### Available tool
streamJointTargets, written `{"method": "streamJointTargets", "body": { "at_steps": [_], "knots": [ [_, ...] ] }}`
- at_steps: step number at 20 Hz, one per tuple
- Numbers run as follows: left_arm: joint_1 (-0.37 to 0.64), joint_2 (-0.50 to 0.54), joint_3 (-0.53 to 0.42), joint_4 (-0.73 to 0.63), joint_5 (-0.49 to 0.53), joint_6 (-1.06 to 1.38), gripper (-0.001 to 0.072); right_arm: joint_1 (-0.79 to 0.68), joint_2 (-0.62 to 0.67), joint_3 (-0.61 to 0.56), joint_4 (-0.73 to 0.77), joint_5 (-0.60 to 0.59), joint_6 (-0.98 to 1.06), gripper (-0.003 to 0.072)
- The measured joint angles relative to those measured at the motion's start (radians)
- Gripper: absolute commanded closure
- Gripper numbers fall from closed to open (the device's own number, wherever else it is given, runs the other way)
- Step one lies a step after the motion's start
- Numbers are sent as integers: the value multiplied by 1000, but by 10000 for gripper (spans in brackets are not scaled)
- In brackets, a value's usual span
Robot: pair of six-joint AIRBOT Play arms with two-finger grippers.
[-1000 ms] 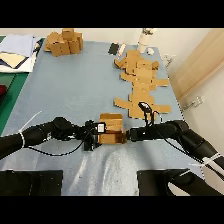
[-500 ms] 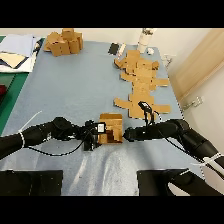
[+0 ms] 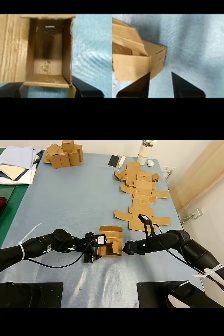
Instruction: Fold the box.
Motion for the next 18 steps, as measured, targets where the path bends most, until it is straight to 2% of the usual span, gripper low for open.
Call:
{"method": "streamJointTargets", "body": {
  "at_steps": [10,14,18],
  "knots": [
    [0,0,0,0,0,0,99,0,0,53,-97,-48,76,266],
    [0,0,0,0,0,0,99,6,-12,66,-67,-58,78,266],
    [0,0,0,0,0,0,99,75,-63,77,-55,-26,77,267]
  ]
}}
